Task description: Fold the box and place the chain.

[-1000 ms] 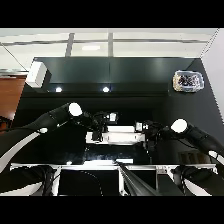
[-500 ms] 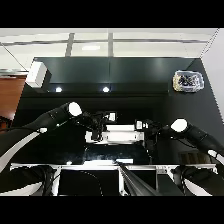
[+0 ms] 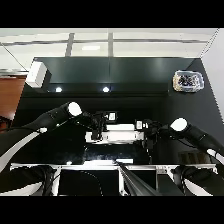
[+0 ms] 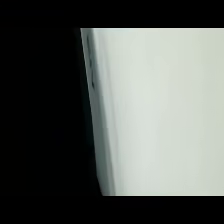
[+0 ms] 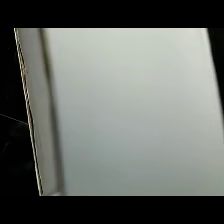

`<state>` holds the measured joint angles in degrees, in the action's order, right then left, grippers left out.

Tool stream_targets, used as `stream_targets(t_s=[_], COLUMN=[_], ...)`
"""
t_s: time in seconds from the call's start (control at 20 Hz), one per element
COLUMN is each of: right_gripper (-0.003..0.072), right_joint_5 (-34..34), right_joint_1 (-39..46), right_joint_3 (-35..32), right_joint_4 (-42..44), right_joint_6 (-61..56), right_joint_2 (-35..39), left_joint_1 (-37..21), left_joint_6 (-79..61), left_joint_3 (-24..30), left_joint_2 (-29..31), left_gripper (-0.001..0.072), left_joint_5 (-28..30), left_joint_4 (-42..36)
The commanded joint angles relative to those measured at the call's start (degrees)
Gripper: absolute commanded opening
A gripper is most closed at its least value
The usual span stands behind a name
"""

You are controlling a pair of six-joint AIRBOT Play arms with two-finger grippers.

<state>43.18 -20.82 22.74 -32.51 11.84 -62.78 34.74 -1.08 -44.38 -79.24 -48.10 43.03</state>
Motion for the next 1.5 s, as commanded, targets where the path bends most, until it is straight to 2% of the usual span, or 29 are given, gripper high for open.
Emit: stream_targets(t_s=[0.0, 0.5, 0.55, 0.6, 0.65, 0.7, 0.85, 0.95, 1.0, 1.05, 1.15, 1.25, 1.35, 1.45], right_gripper=[0.0621, 0.0621, 0.0564, 0.0476, 0.043, 0.043, 0.0421, 0.042, 0.0421, 0.0421, 0.0421, 0.0421, 0.0421, 0.0421], right_joint_5=[0.09, 0.57, 0.57, 0.55, 0.55, 0.55, 0.07, -0.44, -0.83, -1.53, -2.99, -3.58, -3.87, -3.87], right_joint_1=[-0.02, -0.02, -0.02, -0.02, -0.02, -0.02, 0.0, 0.0, 0.0, 0.0, 0.0, 0.0, 0.0, 0.0], right_joint_3=[0.02, 0.04, 0.04, 0.04, 0.04, 0.04, 0.04, 0.04, 0.04, 0.04, 0.04, 0.04, 0.04, 0.04], right_joint_4=[1.01, 0.98, 0.98, 0.98, 0.98, 0.98, 1.25, 1.46, 1.7, 1.99, 2.32, 2.47, 2.47, 2.47], right_joint_6=[1.46, 2.01, 2.01, 2.01, 2.01, 2.01, 1.88, 1.53, 1.38, 0.74, -0.31, -0.48, -0.46, -0.46], right_joint_2=[-0.7, -1.09, -1.09, -1.09, -1.09, -1.09, -1.09, -1.09, -1.09, -1.09, -1.09, -1.09, -1.09, -1.09], left_joint_1=[0.02, 0.02, 0.02, 0.02, 0.02, 0.02, 0.02, -0.09, -0.09, -0.09, -0.11, -0.11, -0.11, -0.09], left_joint_6=[-0.02, -0.02, -0.02, 0.0, 0.0, 0.0, 0.92, 3.02, 3.08, 4.0, 10.49, 22.95, 36.39, 43.87], left_joint_3=[-0.04, -0.04, -0.04, -0.04, -0.04, -0.04, -0.28, -1.16, -1.36, -1.4, -1.51, -1.51, -1.53, -1.53], left_joint_2=[-0.04, -0.09, -0.09, -0.09, -0.09, -0.09, 0.04, 0.98, 2.03, 3.63, 7.15, 10.71, 13.4, 14.64], left_gripper=[0.002, 0.002, 0.002, 0.002, 0.0021, 0.0027, 0.0302, 0.0343, 0.0488, 0.0581, 0.058, 0.058, 0.0579, 0.0561], left_joint_5=[-0.02, 0.07, 0.07, 0.04, 0.02, 0.0, -0.11, -0.33, -0.37, -0.35, -0.39, -0.87, -3.3, -7.15], left_joint_4=[-0.04, -0.04, -0.04, -0.04, -0.07, -0.09, 0.0, 0.09, 0.44, 1.57, 7.19, 16.02, 23.74, 27.61])
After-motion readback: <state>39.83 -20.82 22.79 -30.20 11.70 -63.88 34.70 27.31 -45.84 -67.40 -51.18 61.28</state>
